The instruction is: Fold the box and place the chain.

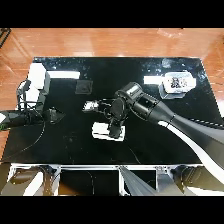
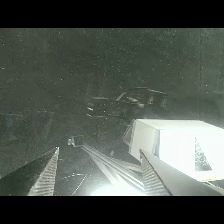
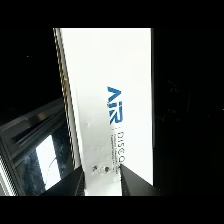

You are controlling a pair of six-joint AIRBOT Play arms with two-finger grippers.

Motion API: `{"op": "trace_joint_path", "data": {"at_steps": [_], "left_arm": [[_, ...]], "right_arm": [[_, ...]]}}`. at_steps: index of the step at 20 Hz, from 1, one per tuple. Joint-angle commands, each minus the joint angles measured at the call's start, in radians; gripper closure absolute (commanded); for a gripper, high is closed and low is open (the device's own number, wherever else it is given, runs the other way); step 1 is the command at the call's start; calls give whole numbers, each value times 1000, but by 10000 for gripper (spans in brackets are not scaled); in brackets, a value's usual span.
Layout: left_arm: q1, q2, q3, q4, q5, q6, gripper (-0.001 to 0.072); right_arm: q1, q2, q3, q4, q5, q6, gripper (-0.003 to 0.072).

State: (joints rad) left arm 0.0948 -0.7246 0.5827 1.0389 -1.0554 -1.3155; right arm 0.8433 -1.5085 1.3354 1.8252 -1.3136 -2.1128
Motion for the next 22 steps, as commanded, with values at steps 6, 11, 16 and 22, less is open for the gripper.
{"op": "trace_joint_path", "data": {"at_steps": [6, 11, 16, 22], "left_arm": [[1, -1, 0, 0, 0, 0, 97], [1, -1, 0, 0, 1, 0, 97], [1, -1, 0, 0, 1, 0, 97], [1, -1, 0, 0, 0, 0, 97]], "right_arm": [[0, 1, 0, -1, -15, 11, 315], [0, 1, 0, -1, -15, 11, 315], [0, 1, 0, -1, -15, 11, 390], [0, 1, 0, 0, -19, 11, 387]]}}
